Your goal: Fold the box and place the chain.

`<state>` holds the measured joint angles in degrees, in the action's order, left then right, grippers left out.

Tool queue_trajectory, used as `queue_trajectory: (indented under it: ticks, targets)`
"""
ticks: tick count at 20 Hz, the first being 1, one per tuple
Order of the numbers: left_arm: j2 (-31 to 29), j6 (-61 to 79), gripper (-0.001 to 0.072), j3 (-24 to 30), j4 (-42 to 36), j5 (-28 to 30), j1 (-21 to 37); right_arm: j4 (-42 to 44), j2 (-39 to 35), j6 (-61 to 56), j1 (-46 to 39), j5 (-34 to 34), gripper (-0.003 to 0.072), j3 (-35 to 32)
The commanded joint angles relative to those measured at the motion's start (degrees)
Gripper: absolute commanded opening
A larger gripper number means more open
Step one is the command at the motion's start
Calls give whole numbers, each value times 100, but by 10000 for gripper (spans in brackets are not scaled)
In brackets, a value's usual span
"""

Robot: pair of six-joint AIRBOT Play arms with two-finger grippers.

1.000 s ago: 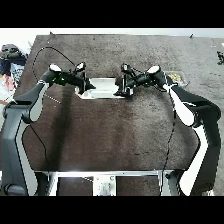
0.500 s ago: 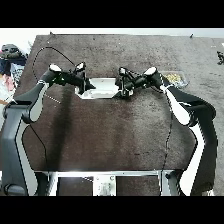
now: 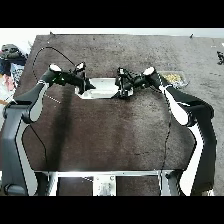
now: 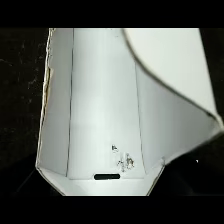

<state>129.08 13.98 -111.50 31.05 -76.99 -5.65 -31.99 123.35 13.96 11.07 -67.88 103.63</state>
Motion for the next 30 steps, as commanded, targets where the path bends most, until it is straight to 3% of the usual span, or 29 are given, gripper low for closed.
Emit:
queue_trajectory:
  ticks: [1, 30]
  targets:
    - [4, 0, 12, 2, 0, 2, -2, -17, 153, -138, 7, -94, 655, 229]
    - [4, 0, 12, 2, 0, 2, -2, -42, 422, -162, 122, -144, 585, 498]
